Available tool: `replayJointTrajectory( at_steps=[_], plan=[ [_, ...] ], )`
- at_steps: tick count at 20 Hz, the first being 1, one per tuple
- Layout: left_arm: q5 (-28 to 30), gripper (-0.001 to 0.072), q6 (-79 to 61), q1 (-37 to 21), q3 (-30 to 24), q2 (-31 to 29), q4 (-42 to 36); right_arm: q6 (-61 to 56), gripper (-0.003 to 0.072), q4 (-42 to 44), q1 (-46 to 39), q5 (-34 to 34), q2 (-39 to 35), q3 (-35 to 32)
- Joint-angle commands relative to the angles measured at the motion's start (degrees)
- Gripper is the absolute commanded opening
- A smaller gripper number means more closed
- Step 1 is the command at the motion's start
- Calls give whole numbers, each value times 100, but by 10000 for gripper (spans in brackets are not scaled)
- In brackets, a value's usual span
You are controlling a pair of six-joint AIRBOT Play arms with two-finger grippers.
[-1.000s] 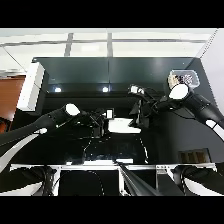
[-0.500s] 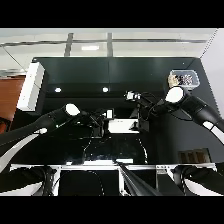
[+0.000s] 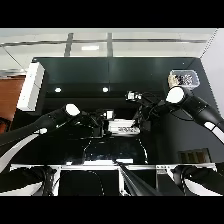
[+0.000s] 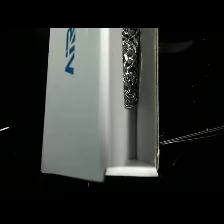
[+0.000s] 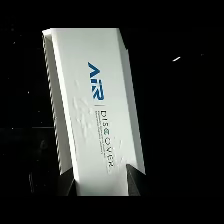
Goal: Fold the box and place the chain.
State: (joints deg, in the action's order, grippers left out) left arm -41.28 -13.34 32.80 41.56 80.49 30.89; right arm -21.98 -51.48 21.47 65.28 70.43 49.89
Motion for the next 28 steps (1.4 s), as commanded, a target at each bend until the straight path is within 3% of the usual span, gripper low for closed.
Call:
replayJointTrajectory(
  at_steps=[1, 14, 16, 28],
  plan=[
    [31, 466, 9, 0, 7, 0, -9, -35, 296, -66, 9, 116, -2, -2],
    [68, 466, 7, -2, 7, 0, -9, -22, 310, -236, 63, -260, -2, -2],
    [81, 466, 7, -2, 7, 0, -9, 2, 386, -238, 61, -280, -2, -2],
    [79, 466, 11, -2, 7, 0, -9, -31, 388, -264, 92, 35, -4, -2]
  ],
)
